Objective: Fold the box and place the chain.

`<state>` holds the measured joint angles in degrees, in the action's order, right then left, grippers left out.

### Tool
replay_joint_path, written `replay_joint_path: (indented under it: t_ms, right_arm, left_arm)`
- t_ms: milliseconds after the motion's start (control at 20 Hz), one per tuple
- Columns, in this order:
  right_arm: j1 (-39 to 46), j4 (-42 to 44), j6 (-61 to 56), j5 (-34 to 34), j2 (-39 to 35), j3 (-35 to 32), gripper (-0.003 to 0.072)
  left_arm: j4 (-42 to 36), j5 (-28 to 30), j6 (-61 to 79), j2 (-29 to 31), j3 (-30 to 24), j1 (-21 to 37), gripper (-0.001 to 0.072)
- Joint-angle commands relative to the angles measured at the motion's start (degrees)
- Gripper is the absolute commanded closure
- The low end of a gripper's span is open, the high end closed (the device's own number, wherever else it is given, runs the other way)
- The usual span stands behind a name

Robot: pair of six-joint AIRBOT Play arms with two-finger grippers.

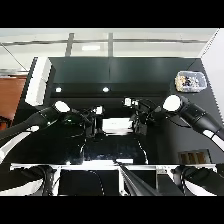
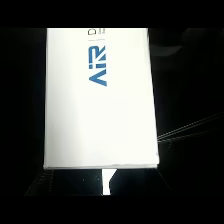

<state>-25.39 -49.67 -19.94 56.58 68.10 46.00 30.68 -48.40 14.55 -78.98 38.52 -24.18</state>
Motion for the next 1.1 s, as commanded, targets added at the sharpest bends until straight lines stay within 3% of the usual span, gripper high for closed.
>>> replay_joint_path:
  t_ms: [0,250,300,350,500,750,1050]
  right_arm:
    - [0.0,0.1,-6.6,0.4,-1.8,1.4,0.0299]
    - [2.2,0.2,-20.8,7.6,-6.1,2.7,0.0301]
    - [3.1,0.1,-25.7,9.5,-6.0,2.4,0.0343]
    - [4.0,0.7,-29.1,11.3,-6.0,1.7,0.0679]
    - [5.2,8.6,-29.8,11.9,-5.4,-2.5,0.0687]
    - [5.1,31.5,-30.4,3.0,0.8,-4.5,0.0678]
    - [5.0,30.5,-34.6,0.3,8.8,-4.5,0.0679]
  left_arm:
    - [0.0,0.0,0.0,0.0,0.0,0.0,0.0242]
    - [0.0,0.0,0.0,0.0,0.0,0.0,0.0242]
    - [0.0,0.0,0.0,0.0,0.0,0.0,0.0243]
    - [0.0,0.0,0.0,0.0,0.0,0.0,0.0242]
    - [0.0,0.0,0.0,0.0,0.0,0.0,0.0243]
    - [0.0,0.0,0.0,0.0,0.0,0.0,0.0243]
    - [0.0,0.0,0.0,0.0,0.0,0.0,0.0242]
